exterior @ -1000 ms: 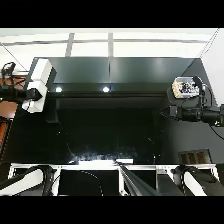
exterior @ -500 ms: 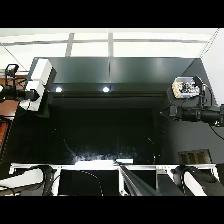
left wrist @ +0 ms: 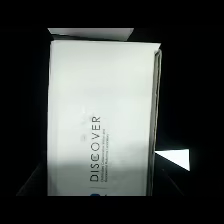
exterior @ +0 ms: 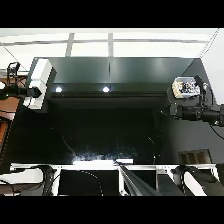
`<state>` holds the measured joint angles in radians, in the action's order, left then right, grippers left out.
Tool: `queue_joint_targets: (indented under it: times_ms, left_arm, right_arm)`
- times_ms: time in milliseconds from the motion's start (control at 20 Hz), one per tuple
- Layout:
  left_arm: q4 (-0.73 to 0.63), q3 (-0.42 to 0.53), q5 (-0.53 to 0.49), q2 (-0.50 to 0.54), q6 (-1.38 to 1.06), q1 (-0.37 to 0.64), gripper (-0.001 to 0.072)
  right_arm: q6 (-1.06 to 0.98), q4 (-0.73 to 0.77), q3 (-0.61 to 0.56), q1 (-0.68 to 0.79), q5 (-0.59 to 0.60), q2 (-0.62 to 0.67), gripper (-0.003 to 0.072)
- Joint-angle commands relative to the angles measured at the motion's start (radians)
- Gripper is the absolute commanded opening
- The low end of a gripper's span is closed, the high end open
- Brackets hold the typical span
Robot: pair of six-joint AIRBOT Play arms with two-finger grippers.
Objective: Fold the box and place the chain.
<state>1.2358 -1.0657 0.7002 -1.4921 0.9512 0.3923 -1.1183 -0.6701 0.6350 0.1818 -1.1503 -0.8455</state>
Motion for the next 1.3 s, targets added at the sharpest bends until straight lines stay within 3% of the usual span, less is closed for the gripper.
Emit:
queue_joint_targets:
  times_ms: [0,150,250,350,400,450,500,600,650,750,950,1100,1250]
  left_arm:
    - [0.038,-0.047,0.099,0.041,0.003,0.002,0.0719]
    - [0.027,-0.115,0.243,0.141,0.034,0.0,0.0717]
    - [-0.01,-0.124,0.355,0.209,0.034,-0.013,0.0715]
    - [-0.056,-0.123,0.462,0.265,0.045,-0.043,0.065]
    - [-0.067,-0.123,0.499,0.29,0.065,-0.069,0.0501]
    - [-0.07,-0.123,0.529,0.312,0.136,-0.093,0.0165]
    - [-0.095,-0.118,0.563,0.332,0.167,-0.117,0.0026]
    - [-0.169,-0.069,0.556,0.381,0.225,-0.174,0.0025]
    - [-0.198,-0.021,0.521,0.42,0.232,-0.22,0.0024]
    - [-0.209,0.097,0.42,0.523,0.234,-0.333,0.0024]
    - [-0.206,0.346,0.216,0.791,0.23,-0.537,0.0027]
    - [-0.204,0.505,0.198,0.959,0.227,-0.575,0.0029]
    - [-0.203,0.584,0.198,1.09,0.229,-0.575,0.0028]
  right_arm:
    - [0.004,0.079,0.005,0.0,-0.024,0.0,0.0014]
    - [0.028,0.058,0.076,0.0,-0.044,0.0,0.0013]
    - [0.027,0.029,0.189,-0.002,-0.117,0.001,0.0014]
    - [0.027,-0.047,0.321,-0.017,-0.188,0.002,0.0013]
    - [0.027,-0.097,0.374,-0.029,-0.199,0.002,0.0013]
    - [0.027,-0.148,0.419,-0.038,-0.2,0.002,0.0013]
    - [0.027,-0.182,0.444,-0.043,-0.199,0.002,0.0013]
    - [0.046,-0.224,0.446,-0.043,-0.172,0.003,0.0012]
    - [0.1,-0.165,0.424,-0.043,-0.137,0.017,0.0009]
    - [0.183,-0.004,0.32,-0.043,0.006,0.087,0.0008]
    - [0.184,-0.046,0.05,-0.047,0.235,0.181,0.0008]
    - [0.214,-0.035,-0.05,-0.047,0.28,0.183,0.0013]
    - [0.214,-0.038,-0.056,-0.047,0.307,0.183,0.0014]
